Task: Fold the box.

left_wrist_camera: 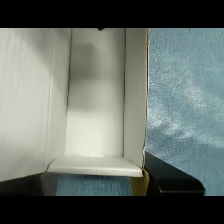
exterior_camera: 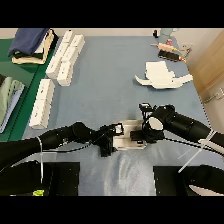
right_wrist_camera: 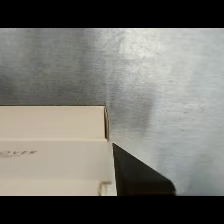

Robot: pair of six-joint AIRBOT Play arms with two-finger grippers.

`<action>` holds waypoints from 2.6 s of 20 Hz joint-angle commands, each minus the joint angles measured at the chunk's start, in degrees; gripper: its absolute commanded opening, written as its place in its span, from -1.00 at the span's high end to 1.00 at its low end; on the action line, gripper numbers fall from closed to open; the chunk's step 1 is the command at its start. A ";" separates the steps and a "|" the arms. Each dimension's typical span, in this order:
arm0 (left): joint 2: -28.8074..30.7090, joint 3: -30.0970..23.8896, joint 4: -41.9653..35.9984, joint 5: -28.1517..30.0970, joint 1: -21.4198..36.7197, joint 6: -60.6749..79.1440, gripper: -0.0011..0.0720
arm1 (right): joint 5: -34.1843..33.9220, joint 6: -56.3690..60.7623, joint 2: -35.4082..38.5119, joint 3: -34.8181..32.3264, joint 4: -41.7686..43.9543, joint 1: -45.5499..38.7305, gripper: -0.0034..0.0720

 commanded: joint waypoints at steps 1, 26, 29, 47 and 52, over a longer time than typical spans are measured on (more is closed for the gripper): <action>0.02 0.07 0.07 0.00 0.02 0.02 -0.19 | 3.52 -0.55 4.90 0.07 -0.79 -1.05 0.05; 0.02 0.07 0.07 0.00 0.02 0.00 -0.19 | 15.50 -73.37 -16.90 0.04 59.10 -38.14 0.90; 0.02 0.07 0.04 0.00 0.02 0.00 -0.19 | 14.91 -74.64 -13.16 0.04 53.20 -32.89 0.90; 0.00 0.07 0.07 -0.02 0.02 0.00 -0.19 | -27.65 -85.66 22.40 -17.59 32.68 -1.77 0.85; 0.02 0.07 0.07 0.00 0.02 0.00 -0.19 | -29.66 -89.90 23.32 -17.92 23.08 1.79 0.26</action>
